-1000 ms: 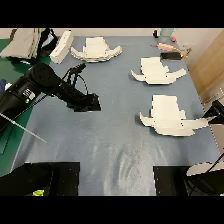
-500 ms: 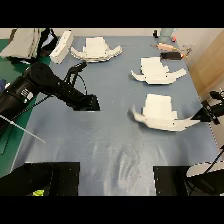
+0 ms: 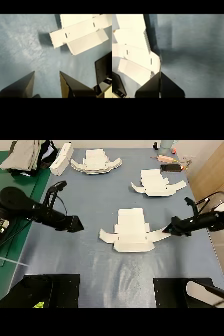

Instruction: Fold the box.

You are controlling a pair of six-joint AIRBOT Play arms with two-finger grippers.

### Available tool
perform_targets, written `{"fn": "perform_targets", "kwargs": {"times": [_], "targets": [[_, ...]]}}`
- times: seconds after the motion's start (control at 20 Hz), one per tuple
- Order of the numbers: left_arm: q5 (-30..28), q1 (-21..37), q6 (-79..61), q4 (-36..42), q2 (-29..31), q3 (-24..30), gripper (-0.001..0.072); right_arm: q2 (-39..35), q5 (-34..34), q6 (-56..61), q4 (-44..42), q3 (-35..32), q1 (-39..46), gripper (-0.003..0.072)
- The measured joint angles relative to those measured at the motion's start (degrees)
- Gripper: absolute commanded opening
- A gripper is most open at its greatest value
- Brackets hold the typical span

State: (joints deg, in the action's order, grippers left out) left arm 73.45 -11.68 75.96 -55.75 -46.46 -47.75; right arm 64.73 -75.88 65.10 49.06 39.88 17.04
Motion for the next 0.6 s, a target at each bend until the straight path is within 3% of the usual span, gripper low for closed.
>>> {"fn": "perform_targets", "kwargs": {"times": [0.1,0.2,0.35,0.5,0.6], "targets": [[0.7,2.2,-1.7,0.1,1.7,3.8,0.0477,-7.3,5.8,3.5,-0.4,-7.2,-5.7,0.0015],[0.5,3.5,-3.3,0.3,2.5,6.9,0.0476,-13.5,10.4,7.2,-0.9,-12.9,-10.9,0.0261],[-1.1,4.5,-5.0,0.7,2.5,9.3,0.0476,-18.0,14.1,11.5,-1.0,-17.2,-15.3,0.0263],[-2.7,4.8,-5.6,0.9,2.4,10.3,0.0476,-17.8,15.0,13.5,-1.0,-18.8,-17.1,0.0260],[-3.3,4.8,-5.7,2.0,2.4,10.5,0.0475,-15.9,15.1,13.9,-1.5,-19.2,-17.7,0.0033]]}}
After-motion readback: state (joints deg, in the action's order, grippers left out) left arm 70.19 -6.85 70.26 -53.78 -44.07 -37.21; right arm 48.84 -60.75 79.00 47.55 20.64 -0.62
